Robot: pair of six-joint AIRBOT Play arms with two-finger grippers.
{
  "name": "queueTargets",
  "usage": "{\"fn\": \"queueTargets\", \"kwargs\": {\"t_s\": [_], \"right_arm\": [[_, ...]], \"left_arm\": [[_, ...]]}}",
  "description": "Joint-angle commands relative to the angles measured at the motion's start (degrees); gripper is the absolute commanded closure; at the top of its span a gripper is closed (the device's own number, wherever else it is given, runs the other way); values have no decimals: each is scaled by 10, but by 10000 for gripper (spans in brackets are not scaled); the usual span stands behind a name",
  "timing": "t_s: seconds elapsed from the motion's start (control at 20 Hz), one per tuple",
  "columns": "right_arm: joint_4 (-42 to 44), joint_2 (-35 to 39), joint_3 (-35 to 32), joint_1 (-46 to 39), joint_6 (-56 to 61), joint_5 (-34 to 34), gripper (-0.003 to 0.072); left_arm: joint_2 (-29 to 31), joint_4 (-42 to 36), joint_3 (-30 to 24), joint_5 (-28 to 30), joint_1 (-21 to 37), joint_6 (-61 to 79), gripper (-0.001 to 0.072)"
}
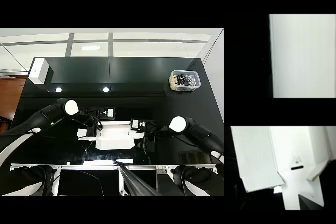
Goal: Fold the box and place the chain.
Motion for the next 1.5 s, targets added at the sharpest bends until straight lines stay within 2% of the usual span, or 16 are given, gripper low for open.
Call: {"fn": "queueTargets", "kwargs": {"t_s": [0.0, 0.25, 0.6, 0.8, 1.05, 1.45], "right_arm": [[3, 0, -13, 38, -15, -35, -16], [5, 0, -16, 79, -26, -93, -15], [62, -8, -18, 104, -36, -113, -14], [73, 2, -17, 101, -35, -114, -14], [45, 44, -9, 98, -13, -134, -15], [44, 58, -9, 43, -10, -145, -15]], "left_arm": [[0, -1, 1, 0, 0, 0, 683], [0, -1, 1, 0, 0, 0, 683], [0, -1, 1, 0, 0, 0, 683], [0, -1, 1, 0, 0, 0, 683], [0, -1, 1, 0, 0, 0, 683], [0, -1, 1, -1, 0, 0, 683]]}}
